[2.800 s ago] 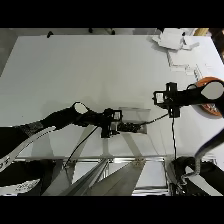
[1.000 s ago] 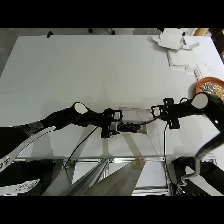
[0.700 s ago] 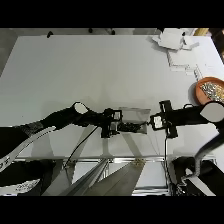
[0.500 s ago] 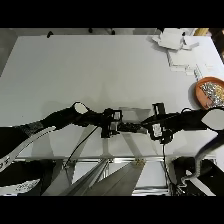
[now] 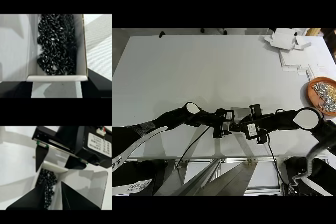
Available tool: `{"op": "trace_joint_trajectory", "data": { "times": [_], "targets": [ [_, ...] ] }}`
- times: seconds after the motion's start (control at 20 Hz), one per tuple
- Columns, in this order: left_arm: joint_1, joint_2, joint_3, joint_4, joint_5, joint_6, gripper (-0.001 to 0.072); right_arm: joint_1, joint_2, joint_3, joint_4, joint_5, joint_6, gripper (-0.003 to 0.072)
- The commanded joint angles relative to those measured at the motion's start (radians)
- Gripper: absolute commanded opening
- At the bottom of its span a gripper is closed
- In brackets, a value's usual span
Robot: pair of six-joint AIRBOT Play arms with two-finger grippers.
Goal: Fold the box and place the chain.
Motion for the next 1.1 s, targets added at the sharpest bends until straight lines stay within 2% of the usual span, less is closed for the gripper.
{"op": "trace_joint_trajectory", "data": {
  "times": [0.0, 0.2, 0.35, 0.5, 0.85, 1.05],
  "targets": [
    [0.0, 0.001, 0.0, 0.0, 0.0, 0.0, 0.0342, -0.036, 0.017, 0.004, -0.056, -0.007, 0.029, 0.023],
    [0.0, 0.001, 0.0, 0.0, 0.0, 0.0, 0.0342, -0.179, 0.117, 0.008, -0.227, 0.164, 0.029, 0.0222],
    [0.0, 0.001, 0.0, 0.0, 0.0, 0.0, 0.0342, -0.305, 0.127, 0.0, -0.347, 0.258, 0.028, 0.022],
    [0.0, 0.001, 0.0, 0.0, 0.0, 0.0, 0.0342, -0.4, 0.094, -0.051, -0.349, 0.217, -0.032, 0.022],
    [0.0, 0.001, 0.0, 0.0, 0.0, 0.0, 0.0342, -0.403, -0.127, -0.077, -0.238, 0.065, -0.199, 0.022],
    [0.0, 0.001, 0.0, 0.0, 0.0, 0.0, 0.0342, -0.401, -0.237, -0.077, -0.237, 0.004, -0.222, 0.022]
  ]
}}
